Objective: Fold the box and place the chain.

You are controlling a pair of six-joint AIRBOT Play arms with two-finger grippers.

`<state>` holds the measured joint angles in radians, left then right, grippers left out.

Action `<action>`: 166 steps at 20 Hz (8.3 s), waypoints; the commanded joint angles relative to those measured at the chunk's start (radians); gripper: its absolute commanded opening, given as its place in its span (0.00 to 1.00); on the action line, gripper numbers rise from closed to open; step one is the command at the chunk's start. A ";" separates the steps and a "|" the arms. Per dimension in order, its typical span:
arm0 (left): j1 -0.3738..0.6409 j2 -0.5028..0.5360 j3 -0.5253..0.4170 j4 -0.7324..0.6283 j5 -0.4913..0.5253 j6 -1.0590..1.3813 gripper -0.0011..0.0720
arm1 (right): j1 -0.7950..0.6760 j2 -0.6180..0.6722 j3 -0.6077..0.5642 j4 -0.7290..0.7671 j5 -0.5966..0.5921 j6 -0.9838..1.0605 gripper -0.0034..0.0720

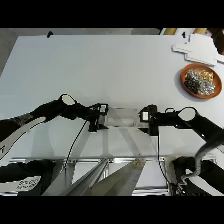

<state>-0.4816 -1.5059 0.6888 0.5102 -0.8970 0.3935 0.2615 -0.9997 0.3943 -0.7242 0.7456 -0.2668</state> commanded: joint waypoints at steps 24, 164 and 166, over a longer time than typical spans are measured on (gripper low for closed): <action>0.001 0.000 0.001 -0.001 0.003 -0.001 0.22 | 0.108 -0.200 0.000 1.058 -0.349 -0.049 0.07; 0.000 0.000 0.001 -0.001 0.003 -0.001 0.22 | -0.080 0.025 -0.063 0.183 0.093 1.361 0.50; 0.000 0.000 0.001 -0.001 0.003 -0.001 0.22 | -0.051 0.026 -0.061 0.187 0.074 1.368 0.50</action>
<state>-0.4812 -1.5066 0.6888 0.5091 -0.8948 0.3923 0.1703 -0.9802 0.3317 -0.5652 0.8421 1.1095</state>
